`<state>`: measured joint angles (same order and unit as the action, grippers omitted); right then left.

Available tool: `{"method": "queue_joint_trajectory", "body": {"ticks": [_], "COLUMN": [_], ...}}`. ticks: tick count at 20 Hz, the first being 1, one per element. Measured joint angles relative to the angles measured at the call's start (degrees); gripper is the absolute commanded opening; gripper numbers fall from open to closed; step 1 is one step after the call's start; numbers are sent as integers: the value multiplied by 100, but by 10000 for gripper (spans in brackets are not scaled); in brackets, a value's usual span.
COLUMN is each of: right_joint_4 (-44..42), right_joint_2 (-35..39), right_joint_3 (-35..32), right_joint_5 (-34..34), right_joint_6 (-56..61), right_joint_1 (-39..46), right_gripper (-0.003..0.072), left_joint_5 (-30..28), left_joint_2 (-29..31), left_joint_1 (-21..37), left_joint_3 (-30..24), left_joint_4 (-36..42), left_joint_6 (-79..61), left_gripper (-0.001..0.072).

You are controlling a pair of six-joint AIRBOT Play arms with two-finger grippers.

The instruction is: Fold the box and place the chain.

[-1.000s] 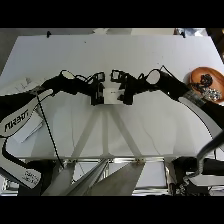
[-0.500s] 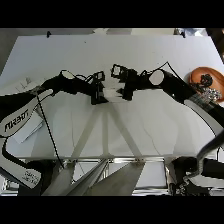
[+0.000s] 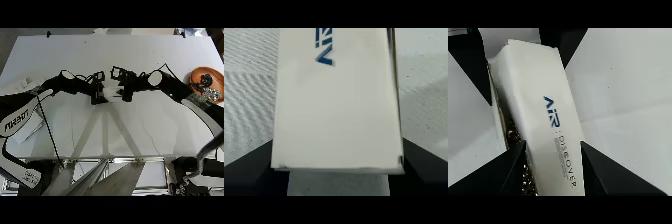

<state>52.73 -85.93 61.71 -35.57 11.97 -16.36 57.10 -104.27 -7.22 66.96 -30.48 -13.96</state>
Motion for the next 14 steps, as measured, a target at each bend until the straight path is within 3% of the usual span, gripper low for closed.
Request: {"method": "queue_joint_trajectory", "body": {"ticks": [6,10,12,14], "right_joint_4": [7,-11,-17,-22], "right_joint_2": [-61,-42,-35,-33], "right_joint_3": [-4,0,0,2], "right_joint_5": [35,-304,-476,-595], "right_joint_6": [0,13,17,20], "right_joint_1": [-2,-7,-7,-7], "right_gripper": [341,346,432,433], "left_joint_5": [28,39,39,39], "left_joint_2": [0,0,0,0], "left_joint_1": [0,0,0,0], "left_joint_3": [0,0,0,0], "left_joint_4": [-15,-17,-17,-17], "left_joint_6": [-22,-22,-22,-20], "left_gripper": [277,277,277,277]}}
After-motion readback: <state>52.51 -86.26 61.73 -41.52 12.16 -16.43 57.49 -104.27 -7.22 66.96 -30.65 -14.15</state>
